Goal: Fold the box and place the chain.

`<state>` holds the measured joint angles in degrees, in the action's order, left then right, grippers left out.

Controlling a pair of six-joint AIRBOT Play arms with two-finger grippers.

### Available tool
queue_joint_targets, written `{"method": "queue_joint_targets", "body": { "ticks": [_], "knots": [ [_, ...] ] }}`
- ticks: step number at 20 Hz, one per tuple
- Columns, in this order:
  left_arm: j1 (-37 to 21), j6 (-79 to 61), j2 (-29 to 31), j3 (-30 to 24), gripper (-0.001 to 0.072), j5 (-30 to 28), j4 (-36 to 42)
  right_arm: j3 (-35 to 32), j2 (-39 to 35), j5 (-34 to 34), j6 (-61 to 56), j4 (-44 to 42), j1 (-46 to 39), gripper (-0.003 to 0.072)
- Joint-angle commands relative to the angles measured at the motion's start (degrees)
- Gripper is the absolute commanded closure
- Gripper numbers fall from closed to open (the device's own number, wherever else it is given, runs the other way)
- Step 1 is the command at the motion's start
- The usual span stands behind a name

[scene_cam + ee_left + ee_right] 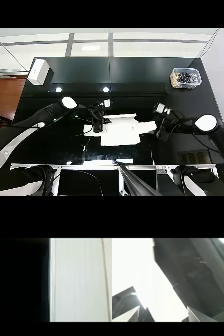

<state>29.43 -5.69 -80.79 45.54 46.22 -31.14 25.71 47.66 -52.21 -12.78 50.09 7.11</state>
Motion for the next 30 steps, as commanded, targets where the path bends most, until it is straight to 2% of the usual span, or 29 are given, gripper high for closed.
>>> {"method": "queue_joint_targets", "body": {
  "ticks": [1, 10, 18, 21, 25, 30],
  "knots": [
    [0.26, -0.35, -0.33, 1.09, 0.0683, 0.96, 0.02, -3.37, 0.20, 1.03, 5.22, -0.55, 5.07, 0.0006],
    [0.50, -0.28, -1.40, 1.36, 0.0683, 0.90, -1.64, -4.37, 4.59, 3.30, 9.62, -0.98, 15.28, 0.0006],
    [0.50, -0.28, -1.40, 1.36, 0.0683, 0.94, -1.60, -4.37, 7.37, 7.78, 14.60, -9.20, 16.31, 0.0007],
    [0.50, -0.28, -1.40, 1.36, 0.0683, 0.94, -1.60, -4.33, 8.20, 12.20, 16.98, -13.09, 18.40, 0.0006],
    [0.50, -0.28, -1.40, 1.36, 0.0683, 0.98, -1.60, -2.12, 8.20, 10.43, 14.49, -12.31, 18.97, 0.0006],
    [0.50, -0.28, -1.40, 1.36, 0.0683, 2.14, -1.60, 3.52, 8.20, 11.28, 8.76, -3.96, 18.95, 0.0006]
  ]
}}
